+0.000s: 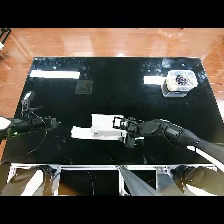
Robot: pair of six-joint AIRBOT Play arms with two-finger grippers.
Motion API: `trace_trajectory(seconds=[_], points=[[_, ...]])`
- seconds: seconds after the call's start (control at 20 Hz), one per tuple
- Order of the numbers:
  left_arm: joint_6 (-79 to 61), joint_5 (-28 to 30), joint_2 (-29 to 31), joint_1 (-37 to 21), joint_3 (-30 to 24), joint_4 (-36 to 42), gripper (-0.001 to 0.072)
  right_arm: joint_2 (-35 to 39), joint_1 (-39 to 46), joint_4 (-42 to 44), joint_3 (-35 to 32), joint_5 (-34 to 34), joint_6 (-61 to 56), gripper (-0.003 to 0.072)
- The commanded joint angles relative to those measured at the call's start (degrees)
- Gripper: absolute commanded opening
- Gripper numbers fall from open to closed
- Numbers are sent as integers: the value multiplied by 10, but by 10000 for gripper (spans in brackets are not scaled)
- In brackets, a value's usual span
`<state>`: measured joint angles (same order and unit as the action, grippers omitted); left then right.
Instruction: Fold the box and place the chain.
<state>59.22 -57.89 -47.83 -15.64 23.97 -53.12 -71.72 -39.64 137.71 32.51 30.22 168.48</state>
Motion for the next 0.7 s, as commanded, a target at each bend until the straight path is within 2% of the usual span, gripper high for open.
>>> trace_trajectory(seconds=[0.0,0.2,0.35,0.45,0.55,0.65], points=[[57,-36,-77,-12,-6,13,23,0,-1,-4,0,0,0,188],[57,-59,-173,47,-6,54,23,0,-1,-4,0,0,0,187],[35,-23,-219,116,-6,125,23,0,-1,-4,0,0,0,187],[27,-4,-233,145,-5,172,23,0,-1,-4,0,0,0,187],[26,-5,-234,149,-5,201,25,0,-1,-4,0,0,0,187],[24,-18,-233,143,-3,199,50,0,-1,-4,0,0,0,187]])
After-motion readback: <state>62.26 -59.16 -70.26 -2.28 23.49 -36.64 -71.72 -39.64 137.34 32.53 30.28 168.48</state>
